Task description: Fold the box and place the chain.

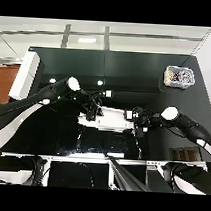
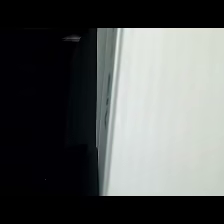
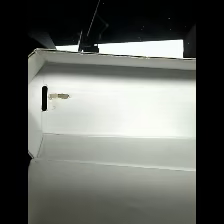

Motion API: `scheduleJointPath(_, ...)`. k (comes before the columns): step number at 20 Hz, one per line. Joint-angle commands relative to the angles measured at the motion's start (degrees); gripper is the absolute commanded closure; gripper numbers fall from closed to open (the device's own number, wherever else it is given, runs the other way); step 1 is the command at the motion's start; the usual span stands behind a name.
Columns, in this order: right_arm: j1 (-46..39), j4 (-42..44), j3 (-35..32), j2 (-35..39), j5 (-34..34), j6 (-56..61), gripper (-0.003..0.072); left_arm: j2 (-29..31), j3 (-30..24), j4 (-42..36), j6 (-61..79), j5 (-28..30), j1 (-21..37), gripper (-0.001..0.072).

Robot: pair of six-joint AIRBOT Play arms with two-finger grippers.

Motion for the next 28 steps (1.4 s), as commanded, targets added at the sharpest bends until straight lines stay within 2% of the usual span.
scheduleJointPath(1,0.2,-1.0,0.0,-0.6,-0.1,0.2,0.0052,0.0,0.0,0.0,0.0,0.2,0.0,0.0685)
scheduleJointPath(10,0.2,2.3,0.0,-3.4,-1.4,-1.4,0.0052,0.0,0.0,-0.1,0.0,0.2,0.0,0.0685)
scheduleJointPath(28,0.1,1.2,0.0,-4.5,-3.8,-0.6,0.0052,0.0,0.0,-0.1,0.0,0.0,0.0,0.0685)
